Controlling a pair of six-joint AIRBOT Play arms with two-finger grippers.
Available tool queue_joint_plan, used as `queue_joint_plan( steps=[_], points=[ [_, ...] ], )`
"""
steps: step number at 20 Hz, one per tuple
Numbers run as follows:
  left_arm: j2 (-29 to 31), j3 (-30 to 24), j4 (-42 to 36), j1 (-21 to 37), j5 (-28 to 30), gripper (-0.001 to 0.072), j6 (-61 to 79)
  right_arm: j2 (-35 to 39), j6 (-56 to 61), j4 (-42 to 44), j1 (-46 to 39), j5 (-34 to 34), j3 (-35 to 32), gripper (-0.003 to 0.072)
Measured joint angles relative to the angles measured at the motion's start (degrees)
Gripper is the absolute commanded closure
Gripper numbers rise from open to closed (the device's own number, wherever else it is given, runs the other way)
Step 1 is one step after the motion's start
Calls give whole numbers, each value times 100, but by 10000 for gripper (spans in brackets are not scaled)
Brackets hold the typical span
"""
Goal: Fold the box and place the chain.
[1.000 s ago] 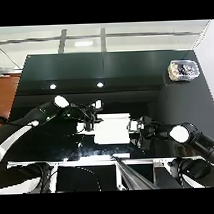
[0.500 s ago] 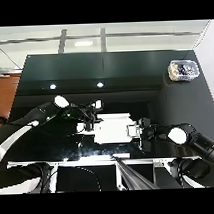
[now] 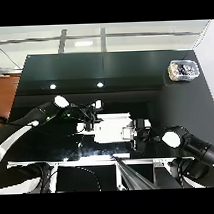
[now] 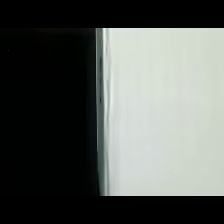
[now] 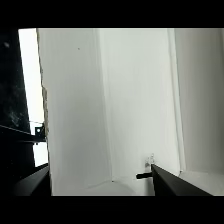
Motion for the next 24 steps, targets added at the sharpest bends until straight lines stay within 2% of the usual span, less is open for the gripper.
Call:
queue_joint_plan(
  steps=[3, 8, 13, 24],
  points=[
    [0, 0, 2, 0, 0, 682, -2, -28, 153, -2, -142, -50, 208, -30],
    [0, 0, 0, 0, 7, 682, -2, -44, 155, 22, -885, 588, 664, -29],
    [0, 0, 0, 0, 4, 682, -2, -101, -378, 669, -1475, 848, 791, -30],
    [0, 0, 2, 0, -2, 682, 0, -883, -1707, 1976, -1856, 1080, 815, -29]
  ],
)
